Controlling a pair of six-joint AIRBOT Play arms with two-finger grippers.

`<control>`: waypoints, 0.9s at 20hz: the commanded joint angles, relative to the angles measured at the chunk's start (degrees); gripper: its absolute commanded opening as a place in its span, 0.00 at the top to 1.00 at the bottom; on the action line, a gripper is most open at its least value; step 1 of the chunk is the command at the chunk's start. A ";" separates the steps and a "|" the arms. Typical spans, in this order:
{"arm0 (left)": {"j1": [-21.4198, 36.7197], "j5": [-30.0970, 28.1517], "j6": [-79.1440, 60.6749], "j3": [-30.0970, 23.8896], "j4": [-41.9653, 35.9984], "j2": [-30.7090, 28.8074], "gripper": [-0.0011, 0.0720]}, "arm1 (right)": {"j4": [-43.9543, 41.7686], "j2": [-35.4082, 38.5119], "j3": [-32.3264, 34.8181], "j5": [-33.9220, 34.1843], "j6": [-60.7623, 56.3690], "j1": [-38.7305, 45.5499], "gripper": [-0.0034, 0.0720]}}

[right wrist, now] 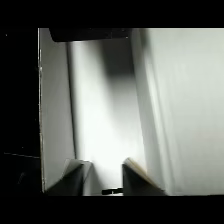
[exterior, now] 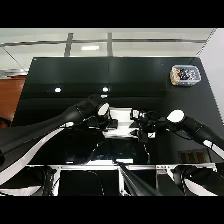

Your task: Fold the box and place the chain.

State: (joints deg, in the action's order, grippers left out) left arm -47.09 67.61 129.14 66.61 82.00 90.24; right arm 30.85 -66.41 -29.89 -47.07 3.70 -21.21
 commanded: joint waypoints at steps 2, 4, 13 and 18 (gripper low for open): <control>0.04 -0.07 0.04 0.02 -0.02 -0.02 0.95 | -1.29 -0.09 0.02 -1.29 -1.11 0.00 0.62; 0.04 -0.07 0.02 0.02 0.00 -0.02 0.95 | -2.36 -0.09 0.02 -1.38 -1.99 0.02 0.50; 0.07 0.44 0.02 0.02 0.42 -0.02 0.95 | 16.81 8.76 -8.22 -13.29 -48.54 21.03 0.94; 0.07 -0.07 0.02 0.02 0.44 -0.02 0.95 | 16.94 8.44 0.17 -10.01 -64.85 46.60 0.94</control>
State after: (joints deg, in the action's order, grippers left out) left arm -47.09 67.53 129.19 66.61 82.30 90.24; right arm 47.00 -58.35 -33.87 -57.71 -49.82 13.19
